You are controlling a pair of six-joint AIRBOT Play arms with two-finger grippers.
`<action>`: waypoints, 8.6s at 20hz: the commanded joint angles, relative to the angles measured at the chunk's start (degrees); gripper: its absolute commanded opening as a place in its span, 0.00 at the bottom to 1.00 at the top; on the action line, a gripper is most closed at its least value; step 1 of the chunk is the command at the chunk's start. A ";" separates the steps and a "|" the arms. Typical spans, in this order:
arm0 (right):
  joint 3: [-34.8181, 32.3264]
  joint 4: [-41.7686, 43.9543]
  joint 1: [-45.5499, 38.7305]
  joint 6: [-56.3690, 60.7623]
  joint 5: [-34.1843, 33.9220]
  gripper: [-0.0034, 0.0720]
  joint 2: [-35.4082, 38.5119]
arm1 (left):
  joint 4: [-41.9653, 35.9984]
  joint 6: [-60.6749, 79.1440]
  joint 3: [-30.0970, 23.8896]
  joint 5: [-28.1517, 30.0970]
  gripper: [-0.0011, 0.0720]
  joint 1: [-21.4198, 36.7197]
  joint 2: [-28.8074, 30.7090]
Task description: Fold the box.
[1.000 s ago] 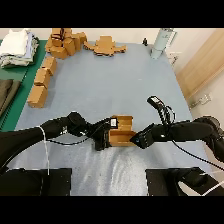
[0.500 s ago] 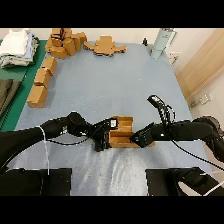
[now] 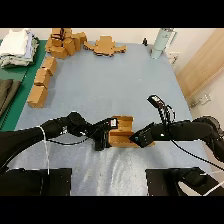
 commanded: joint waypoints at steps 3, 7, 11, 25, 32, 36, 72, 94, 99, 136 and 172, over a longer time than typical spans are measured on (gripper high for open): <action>0.04 0.13 0.07 -0.11 -0.07 0.99 -0.02 | 0.20 0.00 0.07 -0.26 0.43 0.00 0.02; 0.04 1.07 0.07 11.98 2.91 0.99 -0.26 | 0.17 0.00 0.07 -0.24 0.43 0.00 0.02; 0.07 2.69 0.11 15.80 6.54 0.27 -4.39 | 0.15 0.00 0.07 -0.22 0.43 0.00 0.02; 3.26 2.12 0.07 10.25 11.67 0.12 -14.58 | 1.16 1.73 0.31 5.88 0.43 0.09 0.79; 3.26 2.14 0.07 9.70 14.58 0.12 -14.67 | 1.25 1.77 0.28 4.76 0.43 0.00 -0.17; 3.26 2.14 0.07 9.42 14.56 0.12 -14.67 | 1.22 1.86 0.31 4.39 0.42 0.00 -0.28; -3.78 -10.62 0.07 -20.76 -8.24 0.71 2.16 | 1.22 1.68 0.31 4.33 0.42 0.00 -0.28; -8.87 -1.09 3.72 -55.76 22.73 0.23 -14.05 | 1.22 1.68 0.31 4.37 0.42 0.00 -0.28; -8.87 -0.92 3.72 -56.63 24.37 0.66 -15.02 | 1.22 1.68 0.31 4.39 0.42 0.00 -0.28; -7.56 -4.28 -10.34 0.59 11.26 0.05 -12.20 | 1.22 1.68 0.31 4.42 0.42 0.00 -0.28; -6.43 2.36 -10.34 0.90 5.64 0.46 -9.94 | 1.22 1.68 0.31 4.42 0.42 0.00 -0.28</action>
